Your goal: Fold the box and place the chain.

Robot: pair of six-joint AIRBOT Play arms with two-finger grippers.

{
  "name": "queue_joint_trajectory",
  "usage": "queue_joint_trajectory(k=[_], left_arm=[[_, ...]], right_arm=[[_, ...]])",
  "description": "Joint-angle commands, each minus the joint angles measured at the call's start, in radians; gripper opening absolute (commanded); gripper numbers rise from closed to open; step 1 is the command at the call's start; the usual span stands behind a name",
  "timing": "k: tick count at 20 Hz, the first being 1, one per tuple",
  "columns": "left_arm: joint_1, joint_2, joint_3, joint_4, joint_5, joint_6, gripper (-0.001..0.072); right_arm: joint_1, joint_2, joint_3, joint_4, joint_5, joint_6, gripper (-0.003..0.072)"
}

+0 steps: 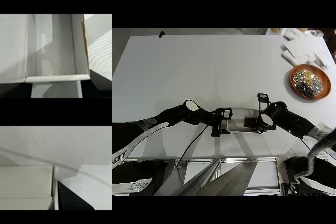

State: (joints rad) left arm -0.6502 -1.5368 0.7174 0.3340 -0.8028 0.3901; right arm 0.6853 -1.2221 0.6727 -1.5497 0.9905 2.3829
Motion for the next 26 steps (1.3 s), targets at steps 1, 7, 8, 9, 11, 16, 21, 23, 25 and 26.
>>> queue_joint_trajectory(k=[1,7,8,9,11,16,21,23,25,26], left_arm=[[0.0,0.001,0.0,0.002,0.001,0.003,0.0271],[0.0,0.001,0.0,0.002,0.001,0.003,0.0271],[0.0,0.001,0.0,0.002,0.001,0.003,0.0271],[0.0,0.001,0.0,0.002,0.001,0.003,0.0271],[0.0,0.001,0.0,0.002,0.001,0.003,0.0271],[0.0,0.001,0.0,0.002,0.0,0.003,0.0271],[0.0,0.001,0.0,0.002,-0.002,0.003,0.0271],[0.0,0.001,0.0,0.002,-0.002,0.003,0.0271],[0.0,0.001,0.0,0.002,-0.002,0.003,0.0271],[0.0,0.001,0.0,0.002,-0.002,0.003,0.0271]], right_arm=[[0.001,-0.007,0.0,0.002,-0.001,-0.002,0.0051],[0.001,-0.007,0.0,0.002,-0.008,-0.024,0.0013],[0.001,-0.005,0.0,0.002,-0.007,-0.045,0.0019],[0.001,0.005,0.0,0.002,-0.007,-0.077,0.0108],[0.001,0.049,0.0,-0.003,0.007,-0.22,0.0272],[0.0,0.255,0.023,-0.03,0.166,-0.421,0.0404],[-0.208,0.327,0.286,-0.053,0.259,-0.6,0.0302],[-0.379,0.286,0.397,-0.068,0.223,-0.715,0.0248],[-0.569,0.201,0.497,-0.069,0.189,-0.796,0.0233],[-0.66,0.144,0.545,-0.069,0.185,-0.823,0.0234]])
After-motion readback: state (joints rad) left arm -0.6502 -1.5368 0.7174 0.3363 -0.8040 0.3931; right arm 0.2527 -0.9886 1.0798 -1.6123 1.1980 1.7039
